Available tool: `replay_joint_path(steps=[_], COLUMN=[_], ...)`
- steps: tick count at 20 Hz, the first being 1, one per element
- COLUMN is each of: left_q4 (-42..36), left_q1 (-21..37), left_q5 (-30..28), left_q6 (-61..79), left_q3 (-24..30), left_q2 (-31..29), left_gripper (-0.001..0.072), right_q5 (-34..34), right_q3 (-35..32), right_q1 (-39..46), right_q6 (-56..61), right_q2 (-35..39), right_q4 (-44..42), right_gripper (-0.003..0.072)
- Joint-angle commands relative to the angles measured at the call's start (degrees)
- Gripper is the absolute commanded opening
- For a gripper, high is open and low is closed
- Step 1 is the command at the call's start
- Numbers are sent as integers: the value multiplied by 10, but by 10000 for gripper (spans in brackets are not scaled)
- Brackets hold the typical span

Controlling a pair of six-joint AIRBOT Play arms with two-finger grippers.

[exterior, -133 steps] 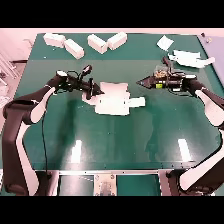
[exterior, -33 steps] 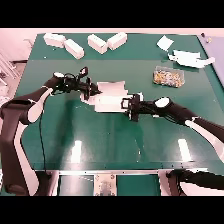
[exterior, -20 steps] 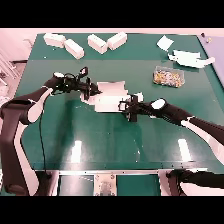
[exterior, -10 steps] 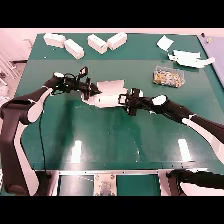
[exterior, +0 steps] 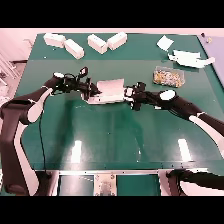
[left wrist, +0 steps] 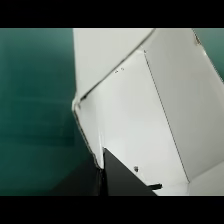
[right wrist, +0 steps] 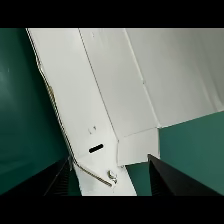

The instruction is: Fold the box and place the chain.

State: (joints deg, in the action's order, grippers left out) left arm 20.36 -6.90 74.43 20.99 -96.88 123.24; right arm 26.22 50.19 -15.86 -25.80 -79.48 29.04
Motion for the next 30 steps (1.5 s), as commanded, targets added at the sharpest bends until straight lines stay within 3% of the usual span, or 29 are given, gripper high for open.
replay_joint_path(steps=[1, 13, 19, 30], left_q4=[0, 1, 1, 1], left_q1=[0, 0, 0, 0], left_q5=[1, 2, 16, 17], left_q6=[0, 0, 0, 0], left_q3=[0, 0, 0, 0], left_q2=[0, 0, 0, 0], left_gripper=[19, 19, 19, 19], right_q5=[69, 129, 236, 335], right_q3=[28, 85, 139, 245], right_q1=[26, 61, 90, 108], right_q6=[-4, -49, -49, -49], right_q2=[-19, -84, -122, -211], right_q4=[-33, -40, -39, -2], right_gripper=[578, 629, 629, 629])
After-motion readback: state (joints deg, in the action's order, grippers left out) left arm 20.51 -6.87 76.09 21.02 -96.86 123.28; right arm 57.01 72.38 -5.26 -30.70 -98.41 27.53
